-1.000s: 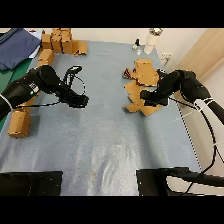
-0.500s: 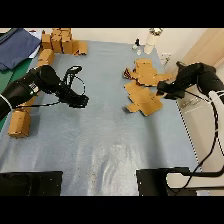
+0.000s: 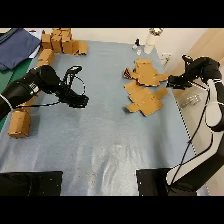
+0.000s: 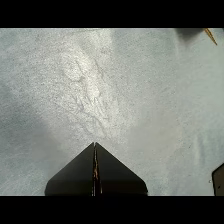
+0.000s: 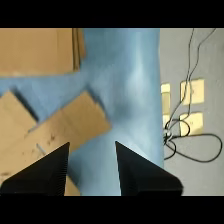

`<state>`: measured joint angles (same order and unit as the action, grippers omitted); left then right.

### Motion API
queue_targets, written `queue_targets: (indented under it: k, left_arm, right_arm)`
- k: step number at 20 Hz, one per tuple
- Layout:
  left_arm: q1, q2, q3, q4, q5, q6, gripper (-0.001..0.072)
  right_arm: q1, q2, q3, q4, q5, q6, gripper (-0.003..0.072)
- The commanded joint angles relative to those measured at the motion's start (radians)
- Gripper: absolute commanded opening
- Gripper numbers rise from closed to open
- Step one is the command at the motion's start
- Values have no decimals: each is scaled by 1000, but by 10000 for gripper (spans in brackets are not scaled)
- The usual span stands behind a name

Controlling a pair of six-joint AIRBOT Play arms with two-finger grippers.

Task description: Fold the box.

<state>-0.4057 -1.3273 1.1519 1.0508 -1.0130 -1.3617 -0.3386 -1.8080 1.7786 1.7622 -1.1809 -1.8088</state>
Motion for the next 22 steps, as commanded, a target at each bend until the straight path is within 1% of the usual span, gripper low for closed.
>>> queue_targets:
  k: [1, 3, 5, 7, 9, 10, 12, 13, 16, 18, 19, 22]
  left_arm:
    - [0, 0, 0, 0, 0, 0, 12]
    - [0, 0, 0, 0, 0, 0, 13]
    - [0, 0, 0, 0, 0, 0, 12]
    - [0, 0, 0, 0, 0, 0, 12]
    - [0, 0, 0, 0, 0, 0, 13]
    - [0, 0, 0, 0, 0, 0, 12]
    - [0, 0, 0, 0, 0, 0, 12]
    - [0, 0, 0, 0, 0, 0, 12]
    - [0, 0, 0, 0, 0, 0, 13]
    - [0, 0, 0, 0, 0, 0, 12]
    - [0, 0, 0, 0, 0, 0, 12]
    - [0, 0, 0, 0, 0, 0, 12]
  right_arm:
    - [-9, -121, 114, 53, 29, -46, 464]
    - [-9, -160, 115, 101, 16, -88, 455]
    - [-9, -183, 115, 103, -11, -89, 452]
    - [-9, -183, 115, 100, -16, -103, 377]
    - [-9, -177, 115, 102, -64, -131, 371]
    - [-9, -175, 115, 111, -116, -152, 306]
    - [-8, -172, 115, 166, -242, -208, 35]
    - [-8, -168, 115, 213, -306, -241, 5]
    - [-2, -139, 115, 375, -468, -251, 4]
    - [12, -119, 111, 435, -567, -197, 4]
    - [30, -102, 96, 435, -596, -165, 4]
    - [97, -28, -16, 433, -599, -129, 4]
